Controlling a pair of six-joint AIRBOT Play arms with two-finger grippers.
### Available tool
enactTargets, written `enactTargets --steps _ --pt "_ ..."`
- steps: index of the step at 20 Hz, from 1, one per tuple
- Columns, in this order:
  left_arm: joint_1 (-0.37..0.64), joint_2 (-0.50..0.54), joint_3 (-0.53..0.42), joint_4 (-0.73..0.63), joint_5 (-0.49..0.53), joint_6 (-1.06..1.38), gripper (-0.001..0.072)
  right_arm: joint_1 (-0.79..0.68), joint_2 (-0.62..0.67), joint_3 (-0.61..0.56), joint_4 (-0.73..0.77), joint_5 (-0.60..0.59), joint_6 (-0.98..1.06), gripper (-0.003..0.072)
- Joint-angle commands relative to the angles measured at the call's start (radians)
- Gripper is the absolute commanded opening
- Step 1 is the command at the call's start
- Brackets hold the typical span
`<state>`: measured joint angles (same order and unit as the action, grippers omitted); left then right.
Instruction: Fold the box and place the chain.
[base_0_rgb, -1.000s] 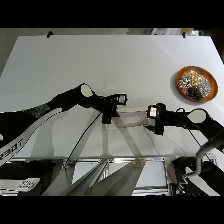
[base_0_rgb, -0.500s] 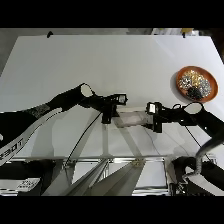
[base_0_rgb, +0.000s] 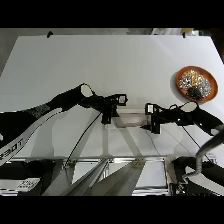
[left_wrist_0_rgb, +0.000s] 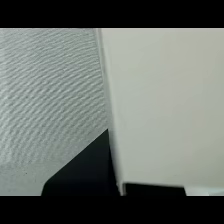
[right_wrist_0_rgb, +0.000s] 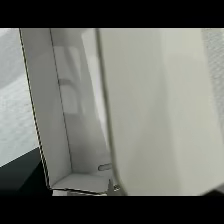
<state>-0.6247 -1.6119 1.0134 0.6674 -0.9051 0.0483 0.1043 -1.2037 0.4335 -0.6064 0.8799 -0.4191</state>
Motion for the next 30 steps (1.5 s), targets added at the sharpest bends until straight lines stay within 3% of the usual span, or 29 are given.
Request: enactTargets --steps 1,4,9,30 --pt "0.0 0.001 0.001 0.0 0.003 0.0 0.0011 0.0 -0.017 0.001 -0.003 0.003 -0.001 0.0532" --pt "0.0 0.001 0.001 0.0 0.003 0.0 0.0011 0.0 -0.018 0.001 -0.018 0.003 -0.001 0.0517" --pt "0.0 0.001 0.001 0.0 0.003 0.0 0.0011 -0.001 -0.018 0.0 -0.037 0.004 0.001 0.0399" --pt "0.0 0.001 0.001 0.0 0.002 0.0 0.0011 0.0 -0.018 0.001 -0.044 0.003 0.002 0.0403"
